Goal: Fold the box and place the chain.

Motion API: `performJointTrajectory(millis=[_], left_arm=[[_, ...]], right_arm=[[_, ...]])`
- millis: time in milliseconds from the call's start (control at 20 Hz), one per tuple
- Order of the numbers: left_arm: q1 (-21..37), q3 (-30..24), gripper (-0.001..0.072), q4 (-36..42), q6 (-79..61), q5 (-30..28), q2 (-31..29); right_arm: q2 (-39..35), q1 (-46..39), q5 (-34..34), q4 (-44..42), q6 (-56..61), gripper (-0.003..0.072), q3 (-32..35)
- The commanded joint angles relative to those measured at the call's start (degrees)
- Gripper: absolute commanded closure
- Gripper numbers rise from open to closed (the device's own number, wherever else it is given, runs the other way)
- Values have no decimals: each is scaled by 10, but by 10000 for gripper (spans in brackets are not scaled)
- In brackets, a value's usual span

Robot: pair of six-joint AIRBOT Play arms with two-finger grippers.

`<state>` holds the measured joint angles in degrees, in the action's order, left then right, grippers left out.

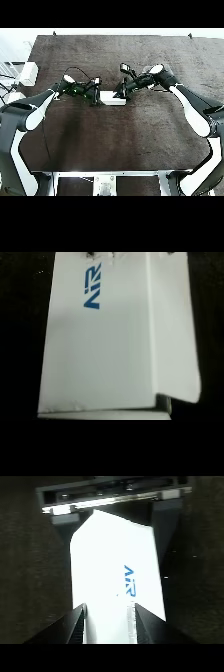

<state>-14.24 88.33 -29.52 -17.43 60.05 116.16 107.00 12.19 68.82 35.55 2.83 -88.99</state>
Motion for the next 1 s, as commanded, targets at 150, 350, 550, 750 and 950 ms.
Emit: performJointTrajectory(millis=[150,350,550,750,950], left_arm=[[0,0,411,0,-1,0,0],[0,0,411,0,-1,0,0],[0,0,411,0,-1,0,0],[0,0,411,0,-1,0,0],[0,0,411,0,-1,0,0]], right_arm=[[-3,1,-5,0,-5,320,-1],[-12,0,0,1,-5,320,-2],[-12,0,-1,1,-5,413,-2],[-12,0,-2,1,-5,472,-2],[-12,0,-2,4,-5,515,-2]])
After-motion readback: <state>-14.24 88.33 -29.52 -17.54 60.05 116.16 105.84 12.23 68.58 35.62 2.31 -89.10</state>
